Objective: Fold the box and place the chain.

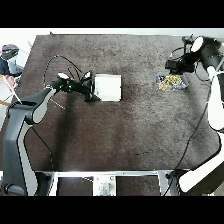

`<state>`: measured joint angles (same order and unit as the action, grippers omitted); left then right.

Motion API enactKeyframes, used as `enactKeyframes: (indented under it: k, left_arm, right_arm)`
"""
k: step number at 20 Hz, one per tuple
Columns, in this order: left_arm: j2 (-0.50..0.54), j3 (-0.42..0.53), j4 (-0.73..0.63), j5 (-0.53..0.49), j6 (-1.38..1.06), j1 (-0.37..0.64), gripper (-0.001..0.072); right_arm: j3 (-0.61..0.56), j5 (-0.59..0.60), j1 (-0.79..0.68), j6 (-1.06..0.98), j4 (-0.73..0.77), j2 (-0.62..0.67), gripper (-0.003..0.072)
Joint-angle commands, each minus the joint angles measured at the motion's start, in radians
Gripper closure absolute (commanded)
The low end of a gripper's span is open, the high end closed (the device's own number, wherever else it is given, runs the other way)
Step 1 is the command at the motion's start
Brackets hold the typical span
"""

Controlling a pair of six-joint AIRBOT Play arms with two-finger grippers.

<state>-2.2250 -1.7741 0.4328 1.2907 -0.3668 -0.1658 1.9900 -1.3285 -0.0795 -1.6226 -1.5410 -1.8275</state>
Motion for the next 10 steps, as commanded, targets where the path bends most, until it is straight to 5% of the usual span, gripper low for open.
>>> enactKeyframes:
  k: [1,10]
  left_arm:
    - [0.0,0.0,0.0,0.0,0.0,0.0,0.0255]
    - [0.0,0.0,0.0,0.0,0.0,0.0,0.0254]
  right_arm:
    - [0.0,-0.008,0.032,0.039,0.0,0.139,0.0678]
    - [0.0,0.35,0.227,0.175,-0.003,0.5,0.0678]
